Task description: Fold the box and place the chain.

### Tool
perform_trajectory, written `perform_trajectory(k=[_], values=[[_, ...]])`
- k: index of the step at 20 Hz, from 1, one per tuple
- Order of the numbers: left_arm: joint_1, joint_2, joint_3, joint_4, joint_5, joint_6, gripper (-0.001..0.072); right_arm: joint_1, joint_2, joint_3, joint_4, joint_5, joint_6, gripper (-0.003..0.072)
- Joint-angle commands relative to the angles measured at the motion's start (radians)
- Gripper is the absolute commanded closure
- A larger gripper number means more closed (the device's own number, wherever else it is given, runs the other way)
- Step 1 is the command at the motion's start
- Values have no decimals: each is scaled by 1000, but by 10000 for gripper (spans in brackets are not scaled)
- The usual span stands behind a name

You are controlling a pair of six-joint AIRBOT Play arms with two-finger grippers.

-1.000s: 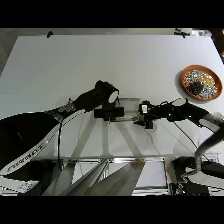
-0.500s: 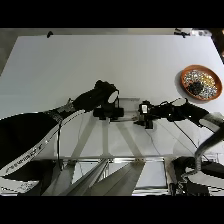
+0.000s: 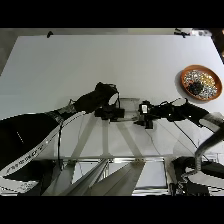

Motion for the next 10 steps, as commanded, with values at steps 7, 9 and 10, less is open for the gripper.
perform_trajectory(k=[7, 9, 10], values=[[-14, -1, -1, -6, -10, -13, 703, 1, 0, 0, 0, 1, 0, 283], [-13, 15, -1, -6, -12, -11, 670, 1, 0, 0, 0, 1, 0, 283], [-13, 26, -1, -6, -11, 9, 529, 1, 0, 0, 0, 1, 0, 283]])
